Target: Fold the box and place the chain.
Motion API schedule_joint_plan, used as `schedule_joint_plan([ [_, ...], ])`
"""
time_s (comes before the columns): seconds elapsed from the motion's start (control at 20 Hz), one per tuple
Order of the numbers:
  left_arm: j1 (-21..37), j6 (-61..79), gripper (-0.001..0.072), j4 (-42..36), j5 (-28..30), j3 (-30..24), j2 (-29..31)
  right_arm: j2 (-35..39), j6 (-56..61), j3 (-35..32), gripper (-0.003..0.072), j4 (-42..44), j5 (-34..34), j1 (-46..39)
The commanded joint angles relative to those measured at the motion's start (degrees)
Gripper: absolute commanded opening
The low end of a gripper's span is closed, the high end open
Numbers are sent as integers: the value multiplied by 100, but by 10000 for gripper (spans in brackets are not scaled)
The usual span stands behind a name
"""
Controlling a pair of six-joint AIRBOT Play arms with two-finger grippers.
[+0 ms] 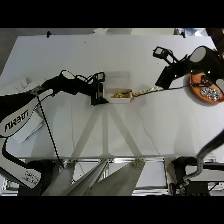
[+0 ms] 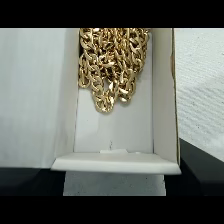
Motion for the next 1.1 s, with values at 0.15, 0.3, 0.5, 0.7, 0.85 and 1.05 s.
schedule_joint_plan([
  [0.15, 2, 0, 277, 2, 2, -2, 4, -850, -243, -7, 405, -236, -605, 151],
  [0.3, 2, 0, 277, 2, 2, -2, 4, -1019, -341, -7, 404, -310, -868, 282],
  [0.5, 2, 0, 277, 2, 2, -2, 4, -1196, -341, -7, 384, -391, -1005, 382],
  [0.7, 2, 0, 277, 0, 2, -2, 4, -1292, -302, -7, 18, -393, -1003, 457],
  [0.85, 2, 0, 277, 0, 2, -2, 4, -1276, -155, -4, 12, -376, -831, 555],
  [1.05, 2, 0, 277, 0, 2, -2, 4, -857, 94, 4, 12, 76, -745, 776],
])
